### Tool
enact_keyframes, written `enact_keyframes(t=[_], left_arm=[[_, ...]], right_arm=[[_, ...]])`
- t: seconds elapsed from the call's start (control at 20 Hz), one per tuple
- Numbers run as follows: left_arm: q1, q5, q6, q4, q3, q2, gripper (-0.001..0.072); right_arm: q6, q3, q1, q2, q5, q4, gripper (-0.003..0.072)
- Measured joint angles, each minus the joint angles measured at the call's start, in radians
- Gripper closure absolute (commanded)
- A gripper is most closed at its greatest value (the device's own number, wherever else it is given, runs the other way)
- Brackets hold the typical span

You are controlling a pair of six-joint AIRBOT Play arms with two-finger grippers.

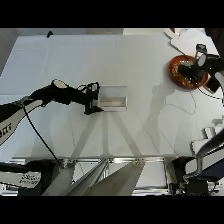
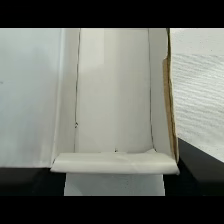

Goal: Fold the box and place the chain.

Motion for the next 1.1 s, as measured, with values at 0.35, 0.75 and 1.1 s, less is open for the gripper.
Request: enact_keyframes(t=[0.35, 0.75, 1.1], left_arm=[[0.0, 0.0, 0.0, -0.001, 0.0, 0.0, 0.033], [0.0, -0.002, 0.0, -0.002, 0.0, 0.0, 0.033], [0.0, -0.003, 0.0, -0.002, 0.0, 0.0, 0.033]], right_arm=[[-0.004, 0.0, 0.001, 0.037, 0.079, -0.014, 0.0672], [-0.023, 0.003, 0.008, 0.219, 0.132, -0.068, 0.0675], [-0.074, 0.003, 0.15, 0.402, 0.34, -0.079, 0.0676]])
